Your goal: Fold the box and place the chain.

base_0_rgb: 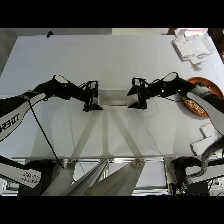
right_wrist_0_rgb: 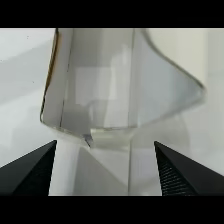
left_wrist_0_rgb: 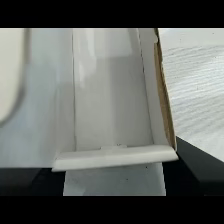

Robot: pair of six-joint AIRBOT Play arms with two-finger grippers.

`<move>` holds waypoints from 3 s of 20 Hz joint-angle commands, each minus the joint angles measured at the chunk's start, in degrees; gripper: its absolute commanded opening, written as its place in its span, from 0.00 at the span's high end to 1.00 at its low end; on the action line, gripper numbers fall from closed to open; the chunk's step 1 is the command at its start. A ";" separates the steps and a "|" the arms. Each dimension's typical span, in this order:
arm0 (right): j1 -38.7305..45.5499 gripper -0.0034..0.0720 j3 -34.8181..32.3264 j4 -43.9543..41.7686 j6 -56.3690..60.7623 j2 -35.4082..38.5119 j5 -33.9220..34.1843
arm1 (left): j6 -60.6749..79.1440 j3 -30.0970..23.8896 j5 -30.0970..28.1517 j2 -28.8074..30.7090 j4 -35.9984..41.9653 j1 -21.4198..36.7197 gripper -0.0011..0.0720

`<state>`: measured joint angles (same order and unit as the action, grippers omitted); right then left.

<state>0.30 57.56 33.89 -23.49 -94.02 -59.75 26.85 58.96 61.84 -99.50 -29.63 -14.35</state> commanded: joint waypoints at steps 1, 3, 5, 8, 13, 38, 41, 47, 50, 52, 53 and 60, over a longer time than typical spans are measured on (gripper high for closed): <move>2.54 0.11 0.04 2.21 3.63 2.60 -1.22 | -0.09 0.04 -0.09 0.04 0.04 0.02 0.61; 2.62 0.27 0.04 5.18 6.78 4.07 -1.27 | -0.09 0.04 -0.09 0.04 0.04 0.02 0.61; 2.62 0.78 0.04 6.38 8.13 5.81 -3.96 | -0.09 0.04 -0.09 0.04 0.04 0.02 0.61; 2.62 0.94 0.04 2.32 10.16 8.15 -10.84 | -0.09 0.04 -0.09 0.04 0.04 0.02 0.61; 0.85 0.95 0.04 -14.62 19.02 8.33 -1.55 | -0.09 0.04 -0.09 0.04 0.04 0.02 0.61; 0.13 0.65 -0.02 21.22 29.35 17.16 0.63 | -0.09 0.04 -0.09 0.04 0.04 0.02 0.61; -0.59 0.56 -0.02 20.28 25.35 12.74 2.38 | -0.09 0.04 -0.09 0.04 0.04 0.02 0.61; -7.08 0.53 -0.02 16.37 15.04 6.32 4.63 | -0.09 0.04 -0.09 0.04 0.04 0.02 0.61; -9.14 0.51 -0.02 14.99 14.80 4.22 7.32 | -0.09 0.04 -0.09 0.04 0.04 0.02 0.61; -9.90 0.55 -0.02 11.96 14.78 3.45 8.61 | -0.09 0.04 -0.09 0.04 0.04 0.02 0.61; -10.19 0.57 -0.02 10.91 14.73 3.41 9.14 | -0.09 0.04 -0.09 0.04 0.04 0.02 0.61; -10.47 0.74 -0.02 8.85 14.53 3.41 9.64 | -0.09 0.04 -0.09 0.04 0.04 0.02 0.61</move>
<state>-9.98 57.56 44.51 -8.84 -90.50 -50.46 26.76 58.96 61.78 -99.50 -29.58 -14.33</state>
